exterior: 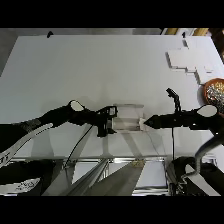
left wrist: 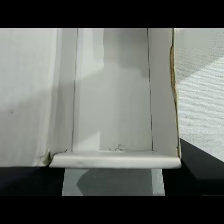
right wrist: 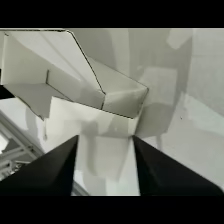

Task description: Fold the box and place the chain.

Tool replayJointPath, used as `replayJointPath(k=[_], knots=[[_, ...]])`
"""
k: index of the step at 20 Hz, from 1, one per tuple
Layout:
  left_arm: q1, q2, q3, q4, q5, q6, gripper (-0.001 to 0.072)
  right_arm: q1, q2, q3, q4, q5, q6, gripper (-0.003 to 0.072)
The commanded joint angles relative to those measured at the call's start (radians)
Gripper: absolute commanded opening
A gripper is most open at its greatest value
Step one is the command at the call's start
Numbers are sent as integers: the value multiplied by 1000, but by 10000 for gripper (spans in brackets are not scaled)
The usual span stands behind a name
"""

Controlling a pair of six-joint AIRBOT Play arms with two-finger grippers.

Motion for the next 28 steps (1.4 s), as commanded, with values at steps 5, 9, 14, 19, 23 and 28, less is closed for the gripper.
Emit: replayJointPath(k=[5,9,14,19,23,28], knots=[[1,1,0,0,0,0,205,64,3,0,-9,-61,44,476],[1,1,0,0,0,0,205,207,3,11,-47,-150,133,475],[1,1,0,0,0,0,205,275,1,60,-182,-198,331,475],[1,1,0,0,0,0,205,415,-61,147,-362,-202,646,452],[1,1,0,0,0,0,205,574,-150,220,-592,-187,908,453],[1,1,0,0,0,0,205,687,-248,293,-739,-181,1107,453]])
